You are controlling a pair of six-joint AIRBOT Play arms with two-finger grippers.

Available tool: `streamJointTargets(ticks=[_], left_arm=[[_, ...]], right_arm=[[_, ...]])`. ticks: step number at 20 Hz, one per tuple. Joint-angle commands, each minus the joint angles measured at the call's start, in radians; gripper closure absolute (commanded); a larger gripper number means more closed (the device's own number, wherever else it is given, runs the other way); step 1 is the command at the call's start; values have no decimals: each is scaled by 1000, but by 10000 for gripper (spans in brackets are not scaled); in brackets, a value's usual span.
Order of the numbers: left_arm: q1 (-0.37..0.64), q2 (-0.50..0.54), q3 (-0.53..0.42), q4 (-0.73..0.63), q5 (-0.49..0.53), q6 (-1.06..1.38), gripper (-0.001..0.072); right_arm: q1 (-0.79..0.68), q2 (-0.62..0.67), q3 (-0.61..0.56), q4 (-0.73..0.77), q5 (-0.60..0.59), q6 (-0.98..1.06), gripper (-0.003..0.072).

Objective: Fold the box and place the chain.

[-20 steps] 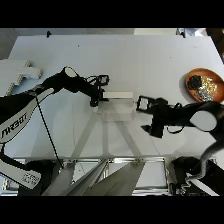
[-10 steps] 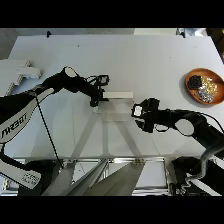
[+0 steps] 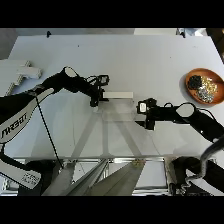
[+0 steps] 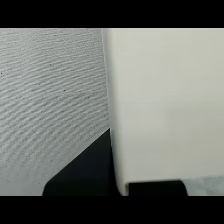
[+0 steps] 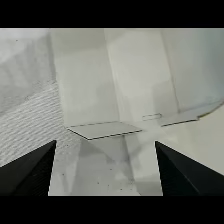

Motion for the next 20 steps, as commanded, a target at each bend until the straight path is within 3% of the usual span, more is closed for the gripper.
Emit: streamJointTargets(ticks=[1,4,11,14,20], left_arm=[[0,-1,0,0,0,0,695],[0,-1,0,0,0,0,695],[0,-1,0,0,0,0,695],[0,-1,0,0,0,0,695],[0,-1,0,0,0,0,695]], right_arm=[[-25,-78,0,92,16,-127,-10],[-25,-133,0,125,-2,-158,-10],[-25,-151,0,428,-76,-278,-10],[-25,-151,0,458,-134,-275,-10],[-25,-151,0,456,-132,-216,-10]])
